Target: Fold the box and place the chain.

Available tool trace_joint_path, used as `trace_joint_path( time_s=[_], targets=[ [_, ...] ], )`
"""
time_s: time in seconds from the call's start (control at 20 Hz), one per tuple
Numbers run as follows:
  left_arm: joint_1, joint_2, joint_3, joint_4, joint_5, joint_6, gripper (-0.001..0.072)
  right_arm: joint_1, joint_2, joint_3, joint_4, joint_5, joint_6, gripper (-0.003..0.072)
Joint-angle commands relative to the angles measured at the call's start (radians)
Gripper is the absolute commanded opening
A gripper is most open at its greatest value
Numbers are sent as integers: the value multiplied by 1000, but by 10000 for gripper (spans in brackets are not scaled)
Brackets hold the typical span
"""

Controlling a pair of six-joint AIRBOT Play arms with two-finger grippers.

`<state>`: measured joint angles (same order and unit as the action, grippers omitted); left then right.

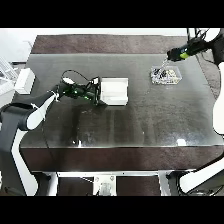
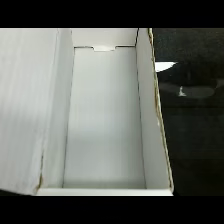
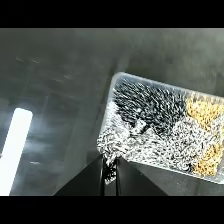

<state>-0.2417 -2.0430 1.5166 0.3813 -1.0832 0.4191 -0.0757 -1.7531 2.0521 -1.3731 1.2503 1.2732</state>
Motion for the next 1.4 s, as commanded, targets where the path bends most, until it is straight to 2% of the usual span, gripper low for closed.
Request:
trace_joint_path(
  time_s=[0.0,0.3,0.5,0.85,1.1,1.35],
  targets=[
    [1,1,0,0,2,0,472,47,131,1,0,18,5,9],
    [1,1,0,0,2,0,471,198,330,1,0,18,3,10],
    [1,1,0,0,2,0,471,322,409,0,0,19,-14,10],
    [1,1,0,0,2,0,472,469,418,-31,0,61,-21,10],
    [1,1,0,0,2,0,471,502,418,-48,1,60,-21,10],
    [1,1,0,0,1,0,472,505,412,-136,4,31,-21,10]
  ],
)
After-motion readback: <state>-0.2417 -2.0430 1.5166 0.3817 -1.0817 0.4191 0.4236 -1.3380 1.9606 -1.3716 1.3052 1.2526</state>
